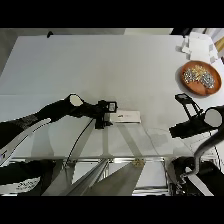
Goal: Fold the box and place the chain.
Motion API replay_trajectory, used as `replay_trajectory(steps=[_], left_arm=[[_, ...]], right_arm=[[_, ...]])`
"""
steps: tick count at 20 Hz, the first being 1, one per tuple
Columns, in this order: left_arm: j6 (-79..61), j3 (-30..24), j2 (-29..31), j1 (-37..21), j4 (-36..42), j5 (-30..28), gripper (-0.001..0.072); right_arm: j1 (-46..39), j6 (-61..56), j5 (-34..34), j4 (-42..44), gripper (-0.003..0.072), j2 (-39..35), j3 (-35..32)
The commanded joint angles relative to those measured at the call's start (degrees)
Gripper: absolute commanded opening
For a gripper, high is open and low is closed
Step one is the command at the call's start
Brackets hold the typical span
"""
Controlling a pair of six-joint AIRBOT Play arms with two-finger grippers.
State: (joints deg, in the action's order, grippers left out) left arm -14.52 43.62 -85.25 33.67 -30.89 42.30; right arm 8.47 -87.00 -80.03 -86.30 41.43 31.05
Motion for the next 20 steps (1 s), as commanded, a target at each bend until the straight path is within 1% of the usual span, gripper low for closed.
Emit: replay_trajectory(steps=[1, 5, 7, 9, 12, 14, 15, 17, 18, 20], left_arm=[[-0.6, 0.0, 0.0, 0.1, 0.6, 0.6, 0.0012], [0.1, 0.0, 0.1, -0.1, 0.3, 1.0, 0.0005], [8.6, 0.0, 2.0, -1.4, -0.3, 0.0, 0.0004], [17.5, 0.0, 6.1, -4.8, -3.2, -0.2, 0.0003], [30.6, 0.0, 14.4, -13.7, -12.0, -1.0, 0.0002], [42.1, 0.0, 18.9, -21.2, -20.6, -0.6, 0.0003], [49.7, 0.0, 20.5, -25.3, -26.3, 0.2, 0.0003], [62.1, 0.0, 21.4, -32.4, -36.6, 3.2, 0.0004], [64.7, 0.0, 21.2, -35.2, -39.9, 4.8, 0.0004], [66.4, 0.0, 20.8, -39.0, -40.6, 6.4, 0.0004]], right_arm=[[0.0, -0.1, 0.0, 0.0, 0.0015, -0.1, 0.0], [0.0, -0.1, 0.0, 0.0, 0.0015, -0.1, 0.0], [0.0, -0.1, 0.0, 0.0, 0.0015, -0.1, 0.0], [0.0, -0.1, 0.0, 0.0, 0.0015, -0.1, 0.0], [0.0, -0.1, 0.0, 0.0, 0.0015, -0.1, 0.0], [0.0, -0.1, 0.0, 0.0, 0.0015, -0.1, 0.0], [0.0, -0.1, 0.0, 0.0, 0.0015, -0.1, 0.0], [0.0, -0.1, 0.0, 0.0, 0.0015, -0.1, 0.0], [0.0, -0.1, 0.0, 0.0, 0.0015, -0.1, 0.0], [0.0, -0.1, 0.0, 0.0, 0.0015, -0.1, 0.0]])
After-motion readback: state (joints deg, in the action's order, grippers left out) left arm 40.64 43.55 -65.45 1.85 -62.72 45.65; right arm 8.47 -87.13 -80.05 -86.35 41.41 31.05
